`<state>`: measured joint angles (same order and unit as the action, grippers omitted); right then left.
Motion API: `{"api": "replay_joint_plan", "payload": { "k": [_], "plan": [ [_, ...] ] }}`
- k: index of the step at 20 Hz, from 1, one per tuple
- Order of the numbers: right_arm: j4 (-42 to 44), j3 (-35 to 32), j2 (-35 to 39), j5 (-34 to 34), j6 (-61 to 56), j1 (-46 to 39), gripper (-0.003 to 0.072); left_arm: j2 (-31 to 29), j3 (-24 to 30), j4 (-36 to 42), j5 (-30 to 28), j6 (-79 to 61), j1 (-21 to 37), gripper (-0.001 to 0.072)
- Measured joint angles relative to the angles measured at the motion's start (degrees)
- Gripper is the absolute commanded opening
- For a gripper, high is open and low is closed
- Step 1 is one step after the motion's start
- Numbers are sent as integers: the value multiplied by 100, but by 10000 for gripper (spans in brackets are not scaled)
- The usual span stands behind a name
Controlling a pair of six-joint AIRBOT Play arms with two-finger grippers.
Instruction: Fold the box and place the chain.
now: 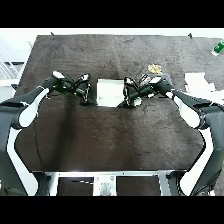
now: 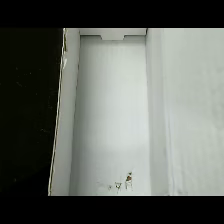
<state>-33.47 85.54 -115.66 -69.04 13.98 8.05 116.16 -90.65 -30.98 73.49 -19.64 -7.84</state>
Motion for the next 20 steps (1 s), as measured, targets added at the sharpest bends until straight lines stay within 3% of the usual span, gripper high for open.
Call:
{"api": "replay_joint_plan", "payload": {
  "k": [8,20],
  "plan": [
    [0,0,0,0,-2,0,476,92,13,-42,-313,-33,-208,720],
    [2,0,0,0,-7,0,477,212,15,321,-315,-297,-216,720]
  ]
}}
